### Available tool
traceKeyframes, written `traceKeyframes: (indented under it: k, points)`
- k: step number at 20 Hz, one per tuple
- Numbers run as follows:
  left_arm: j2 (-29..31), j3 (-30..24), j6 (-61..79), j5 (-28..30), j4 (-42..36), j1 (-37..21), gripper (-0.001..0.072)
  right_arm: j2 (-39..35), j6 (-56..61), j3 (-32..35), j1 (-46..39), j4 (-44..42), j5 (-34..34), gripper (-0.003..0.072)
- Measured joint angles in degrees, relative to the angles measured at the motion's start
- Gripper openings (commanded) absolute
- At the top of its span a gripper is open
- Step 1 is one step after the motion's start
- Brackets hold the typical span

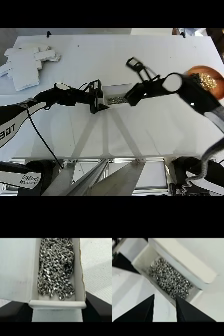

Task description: Fold the box and place the chain.

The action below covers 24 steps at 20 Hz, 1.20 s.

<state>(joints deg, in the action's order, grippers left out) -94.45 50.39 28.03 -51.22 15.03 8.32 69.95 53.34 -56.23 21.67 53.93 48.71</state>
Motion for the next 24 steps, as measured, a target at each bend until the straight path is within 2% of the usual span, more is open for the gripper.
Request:
traceKeyframes:
  k: [2,3,5,7,14,17,21,24]
  points:
    - [0.0,0.0,0.0,0.0,0.0,0.0,0.0522,-0.2,-2.1,-2.1,-4.1,-4.4,1.9,0.0315]
    - [0.0,0.0,0.0,0.0,0.0,0.0,0.0522,0.3,-2.9,-3.5,-5.9,-6.0,2.5,0.0361]
    - [0.0,0.0,0.0,0.0,0.0,0.0,0.0522,2.8,-4.2,-7.2,-8.8,-8.0,3.7,0.0372]
    - [0.0,0.0,0.0,0.0,0.0,0.0,0.0522,7.4,-5.0,-12.3,-10.7,-9.4,5.9,0.0402]
    - [0.0,0.0,0.0,0.0,0.0,0.0,0.0522,27.0,-6.3,-29.9,-12.1,-11.7,13.2,0.0405]
    - [0.0,0.0,0.0,0.0,0.0,0.0,0.0522,31.6,-8.9,-32.9,-11.1,-12.0,17.6,0.0399]
    - [0.0,0.0,0.0,0.0,0.0,0.0,0.0522,33.8,-14.7,-34.3,-9.0,-12.2,24.7,0.0392]
    - [0.0,0.0,0.0,0.0,0.0,0.0,0.0522,34.3,-18.8,-34.6,-7.0,-11.9,29.8,0.0332]
